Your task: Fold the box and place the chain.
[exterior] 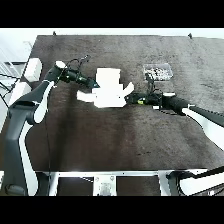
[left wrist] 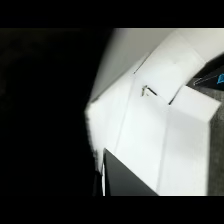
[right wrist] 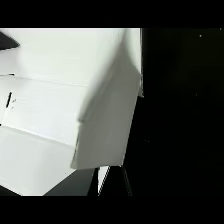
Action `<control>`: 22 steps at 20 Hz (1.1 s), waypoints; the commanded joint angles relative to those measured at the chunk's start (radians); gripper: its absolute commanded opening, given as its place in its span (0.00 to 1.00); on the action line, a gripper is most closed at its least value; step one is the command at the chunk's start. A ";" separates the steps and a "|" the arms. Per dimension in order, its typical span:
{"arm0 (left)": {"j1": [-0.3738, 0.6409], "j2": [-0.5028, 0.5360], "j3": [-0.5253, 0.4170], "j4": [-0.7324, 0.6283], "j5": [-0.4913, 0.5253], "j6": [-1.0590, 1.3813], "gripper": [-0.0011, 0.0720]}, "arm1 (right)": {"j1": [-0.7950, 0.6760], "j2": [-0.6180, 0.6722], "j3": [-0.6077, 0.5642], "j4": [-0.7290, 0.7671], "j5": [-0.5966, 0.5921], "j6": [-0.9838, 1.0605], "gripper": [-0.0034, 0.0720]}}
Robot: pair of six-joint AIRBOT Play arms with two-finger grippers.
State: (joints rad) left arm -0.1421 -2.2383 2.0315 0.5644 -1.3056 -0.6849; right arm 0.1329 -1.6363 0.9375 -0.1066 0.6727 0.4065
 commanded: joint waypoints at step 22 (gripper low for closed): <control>-0.012 0.123 -0.303 -0.197 0.066 0.911 0.03 | -0.275 0.167 0.000 0.002 0.080 0.000 0.44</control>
State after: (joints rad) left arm -0.1467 -2.1220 1.7683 0.3805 -1.2964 0.1184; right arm -0.1398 -1.4704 0.9371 -0.1047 0.7441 0.4065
